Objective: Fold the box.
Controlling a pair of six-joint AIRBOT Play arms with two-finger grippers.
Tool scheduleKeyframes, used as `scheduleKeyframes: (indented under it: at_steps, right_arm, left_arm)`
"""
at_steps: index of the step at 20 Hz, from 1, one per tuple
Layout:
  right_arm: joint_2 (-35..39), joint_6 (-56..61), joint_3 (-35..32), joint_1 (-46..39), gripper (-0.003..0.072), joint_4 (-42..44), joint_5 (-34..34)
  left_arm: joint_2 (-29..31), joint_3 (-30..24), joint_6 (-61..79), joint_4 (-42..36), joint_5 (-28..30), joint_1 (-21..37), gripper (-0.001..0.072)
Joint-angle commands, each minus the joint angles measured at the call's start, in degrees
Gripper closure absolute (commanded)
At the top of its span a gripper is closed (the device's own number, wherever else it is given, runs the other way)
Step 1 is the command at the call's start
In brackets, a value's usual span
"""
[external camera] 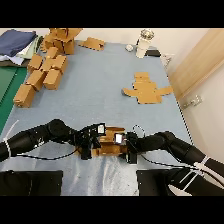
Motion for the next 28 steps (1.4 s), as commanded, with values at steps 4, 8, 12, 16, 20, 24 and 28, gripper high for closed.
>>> scheduleKeyframes:
  at_steps: [4,8,12,16,20,24,28]
  right_arm:
    - [0.02,0.00,-0.02,0.04,0.0198,0.02,0.00]
    - [0.02,0.00,-0.02,0.04,0.0197,0.02,0.02]
    - [0.02,0.00,-0.02,0.04,0.0197,0.02,0.00]
    - [0.02,0.00,-0.02,0.04,0.0197,0.02,0.00]
    - [0.02,0.00,-0.02,0.04,0.0198,0.02,0.00]
    - [0.02,0.00,-0.02,0.04,0.0197,0.02,0.02]
    - [0.02,0.00,-0.02,0.04,0.0197,0.02,0.00]
  left_arm:
    - [-0.02,-0.59,0.35,-1.66,1.55,-1.53,0.0440]
    - [-0.02,-1.18,0.37,-3.13,2.40,-1.97,0.0320]
    - [0.00,-1.18,0.35,-3.13,2.32,-1.97,0.0046]
    - [0.00,-1.25,0.33,-3.17,1.60,-1.97,0.0045]
    - [0.00,-1.36,0.28,-3.34,0.98,-1.97,0.0046]
    - [1.66,-1.07,-6.64,4.11,-0.46,-1.84,0.0697]
    - [10.21,-0.85,-34.91,25.83,-2.75,-1.81,0.0697]
